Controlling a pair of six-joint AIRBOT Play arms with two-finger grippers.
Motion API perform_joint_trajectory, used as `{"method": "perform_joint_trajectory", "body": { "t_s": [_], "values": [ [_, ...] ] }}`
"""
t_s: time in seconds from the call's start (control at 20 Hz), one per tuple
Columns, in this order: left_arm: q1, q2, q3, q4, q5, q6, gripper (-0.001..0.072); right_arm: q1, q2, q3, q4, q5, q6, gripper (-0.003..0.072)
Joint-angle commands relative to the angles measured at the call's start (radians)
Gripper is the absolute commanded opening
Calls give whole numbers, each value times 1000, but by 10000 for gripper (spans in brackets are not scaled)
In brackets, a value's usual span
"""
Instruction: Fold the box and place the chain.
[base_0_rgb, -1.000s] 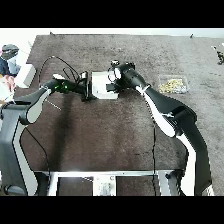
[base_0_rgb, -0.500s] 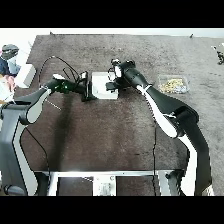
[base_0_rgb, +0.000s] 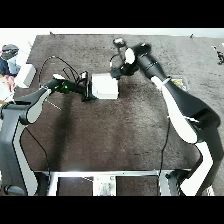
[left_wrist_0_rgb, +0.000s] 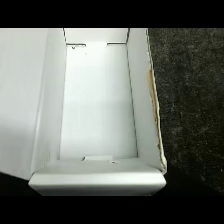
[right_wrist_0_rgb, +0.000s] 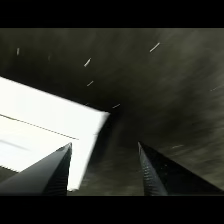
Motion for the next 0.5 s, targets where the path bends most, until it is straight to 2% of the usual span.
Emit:
{"method": "perform_joint_trajectory", "body": {
  "t_s": [0.0, 0.2, 0.4, 0.45],
  "values": [
    [1, 0, 0, 0, 0, 1, 278, -80, 105, -33, 1, -24, -106, 461],
    [1, 0, 0, 0, 0, 1, 277, -233, 187, -149, 2, -45, -107, 460],
    [1, 0, 0, 0, 0, 1, 277, -404, 188, -227, 65, -24, -107, 454],
    [1, 0, 0, 0, 0, 1, 278, -443, 187, -254, 69, -19, -107, 280]
  ]
}}
